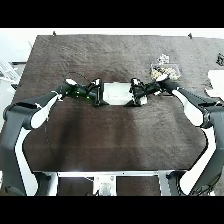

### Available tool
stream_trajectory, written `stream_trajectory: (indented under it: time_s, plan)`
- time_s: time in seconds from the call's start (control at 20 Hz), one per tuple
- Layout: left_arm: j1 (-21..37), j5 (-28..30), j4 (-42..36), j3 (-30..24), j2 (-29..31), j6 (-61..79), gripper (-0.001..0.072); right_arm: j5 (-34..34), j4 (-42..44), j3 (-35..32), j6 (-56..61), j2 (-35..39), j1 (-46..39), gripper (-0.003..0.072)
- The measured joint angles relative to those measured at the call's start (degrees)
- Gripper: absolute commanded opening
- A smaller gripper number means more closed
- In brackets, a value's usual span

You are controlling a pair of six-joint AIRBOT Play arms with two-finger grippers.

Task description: Fold the box and place the chain.

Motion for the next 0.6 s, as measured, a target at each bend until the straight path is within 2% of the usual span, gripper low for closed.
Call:
stream_trajectory:
  time_s: [0.55,0.6]
  plan:
    - [0.00,-0.04,-0.02,0.00,0.00,0.00,0.0537,3.87,-1.31,0.26,3.32,5.14,-7.50,0.0713]
    - [0.00,-0.04,0.00,0.00,0.00,0.00,0.0537,3.96,-1.29,0.26,3.37,6.27,-8.22,0.0558]
